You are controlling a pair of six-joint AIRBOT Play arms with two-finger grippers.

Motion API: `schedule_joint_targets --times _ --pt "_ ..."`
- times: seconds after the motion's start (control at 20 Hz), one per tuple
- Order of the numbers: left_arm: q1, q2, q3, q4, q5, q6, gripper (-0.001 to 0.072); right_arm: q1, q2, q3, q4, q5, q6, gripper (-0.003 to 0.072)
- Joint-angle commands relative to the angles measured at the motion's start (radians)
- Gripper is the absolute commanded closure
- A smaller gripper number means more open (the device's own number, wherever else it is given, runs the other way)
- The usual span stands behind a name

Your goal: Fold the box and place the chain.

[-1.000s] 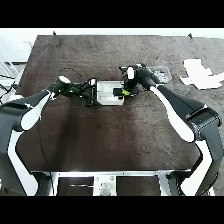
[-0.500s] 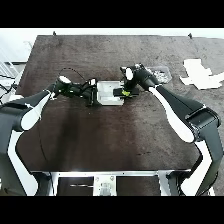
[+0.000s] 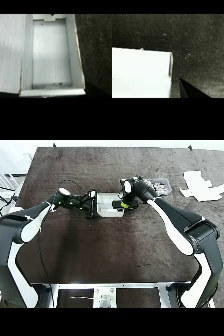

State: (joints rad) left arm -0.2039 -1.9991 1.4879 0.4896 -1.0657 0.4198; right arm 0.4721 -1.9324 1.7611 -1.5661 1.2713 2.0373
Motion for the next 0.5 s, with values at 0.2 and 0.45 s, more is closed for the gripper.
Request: schedule_joint_targets --times 0.2,0.45 --pt "0.0 0.0 0.0 0.0 -0.001 0.0 0.0086 0.0 0.026 0.01 0.002 0.005 0.005 0.0235" --pt "0.0 0.0 0.0 0.0 -0.001 0.0 0.0087 0.0 0.034 0.047 0.003 0.066 -0.006 0.0222"
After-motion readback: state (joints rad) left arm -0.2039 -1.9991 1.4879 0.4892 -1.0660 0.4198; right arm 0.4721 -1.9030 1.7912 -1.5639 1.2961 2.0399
